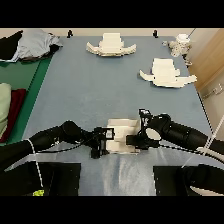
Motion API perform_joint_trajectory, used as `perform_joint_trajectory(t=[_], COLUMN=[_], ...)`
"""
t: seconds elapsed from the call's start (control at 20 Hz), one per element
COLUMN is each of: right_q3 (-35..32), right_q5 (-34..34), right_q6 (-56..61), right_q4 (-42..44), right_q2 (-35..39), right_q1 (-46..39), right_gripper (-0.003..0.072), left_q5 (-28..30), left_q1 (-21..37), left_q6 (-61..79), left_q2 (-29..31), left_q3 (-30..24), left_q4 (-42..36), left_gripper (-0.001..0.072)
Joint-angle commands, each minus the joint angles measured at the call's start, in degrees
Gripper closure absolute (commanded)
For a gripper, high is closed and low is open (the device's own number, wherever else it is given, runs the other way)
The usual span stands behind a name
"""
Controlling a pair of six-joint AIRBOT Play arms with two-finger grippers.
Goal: Fold the box.
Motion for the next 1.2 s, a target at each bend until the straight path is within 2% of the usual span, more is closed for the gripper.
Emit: perform_joint_trajectory(t=[0.0,0.1,0.15,0.2,0.25,0.4,0.5,0.55,0.7,0.75,0.85,0.95,1.05,1.15], right_q3=[0.2,0.2,0.5,0.9,1.6,4.5,6.7,7.9,11.5,12.6,13.5,13.3,12.2,11.3], right_q5=[3.7,3.6,3.6,3.7,4.1,7.8,10.5,11.7,15.0,16.1,19.9,23.8,20.7,13.8], right_q6=[4.1,4.1,4.1,4.0,3.7,2.0,1.3,0.9,0.8,0.8,0.1,-4.2,-11.0,-20.6], right_q4=[-4.7,-4.5,-4.4,-3.9,-3.5,-3.2,-3.8,-4.5,-8.4,-10.6,-15.7,-16.5,-13.8,-5.6], right_q2=[-0.3,-0.3,-0.3,-0.2,0.1,0.9,1.5,1.8,3.2,4.3,6.3,6.7,6.3,4.4], right_q1=[0.3,0.4,0.4,0.4,0.4,0.3,0.3,0.3,0.3,0.2,-0.8,-6.6,-14.2,-22.8], right_gripper=[0.0687,0.0686,0.0634,0.0452,0.0365,0.0363,0.0168,0.0163,0.0164,0.0205,0.0552,0.0664,0.0685,0.0685], left_q5=[0.0,0.0,0.0,0.0,0.0,0.0,0.0,0.0,0.0,0.0,0.0,0.0,0.0,0.0], left_q1=[0.0,0.0,0.0,0.0,0.0,0.0,0.0,0.0,0.0,0.0,0.0,0.0,0.0,0.0], left_q6=[-0.1,-0.1,-0.1,-0.1,-0.1,-0.1,-0.1,-0.1,-0.1,-0.1,-0.1,-0.1,-0.1,-0.1], left_q2=[0.0,0.0,0.0,0.0,0.0,0.0,0.0,0.0,0.0,0.0,0.0,0.0,0.0,0.0], left_q3=[0.0,0.0,0.0,0.0,0.0,0.0,0.0,0.0,0.0,0.0,0.0,0.0,0.0,0.0], left_q4=[0.0,0.0,0.0,0.0,0.0,0.0,0.0,0.0,0.0,0.0,0.0,0.0,0.0,0.0], left_gripper=[0.0243,0.0243,0.0243,0.0243,0.0243,0.0243,0.0243,0.0243,0.0243,0.0243,0.0243,0.0243,0.0243,0.0243])
